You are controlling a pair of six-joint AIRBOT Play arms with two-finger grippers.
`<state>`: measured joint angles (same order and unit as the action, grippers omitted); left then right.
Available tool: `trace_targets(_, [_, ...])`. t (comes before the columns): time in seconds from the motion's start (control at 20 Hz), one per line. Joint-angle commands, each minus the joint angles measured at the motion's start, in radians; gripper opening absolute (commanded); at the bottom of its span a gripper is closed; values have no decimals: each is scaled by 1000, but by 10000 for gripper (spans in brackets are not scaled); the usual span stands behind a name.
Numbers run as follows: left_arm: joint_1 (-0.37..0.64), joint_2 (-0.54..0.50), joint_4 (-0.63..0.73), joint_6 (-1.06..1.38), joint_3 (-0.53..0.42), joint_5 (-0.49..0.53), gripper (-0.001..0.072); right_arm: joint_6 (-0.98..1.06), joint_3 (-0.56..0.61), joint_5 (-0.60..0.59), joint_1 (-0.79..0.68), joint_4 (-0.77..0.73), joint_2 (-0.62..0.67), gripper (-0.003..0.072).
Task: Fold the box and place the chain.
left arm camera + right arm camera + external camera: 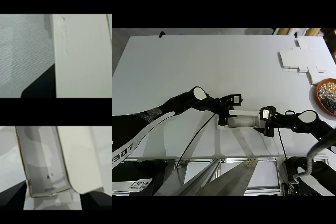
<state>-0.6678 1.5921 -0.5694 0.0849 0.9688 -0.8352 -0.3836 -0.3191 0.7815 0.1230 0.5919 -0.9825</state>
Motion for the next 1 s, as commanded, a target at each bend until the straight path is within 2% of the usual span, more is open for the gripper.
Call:
trace_targets(0.0, [-1,0,0,0,0,0,8,-123,-2,38,-5,-60,-81,686])
trace_targets(0.1, [-1,0,0,0,0,0,8,-123,-13,63,-23,-80,-126,686])
trace_targets(0.3, [-1,0,0,0,0,0,8,-138,-15,100,-104,-73,-135,684])
trace_targets(0.55, [-1,0,0,0,0,0,8,-285,-15,130,-108,-130,-167,656])
trace_targets(0.95, [-1,0,0,0,0,0,8,-325,-15,129,-108,-179,-211,655])
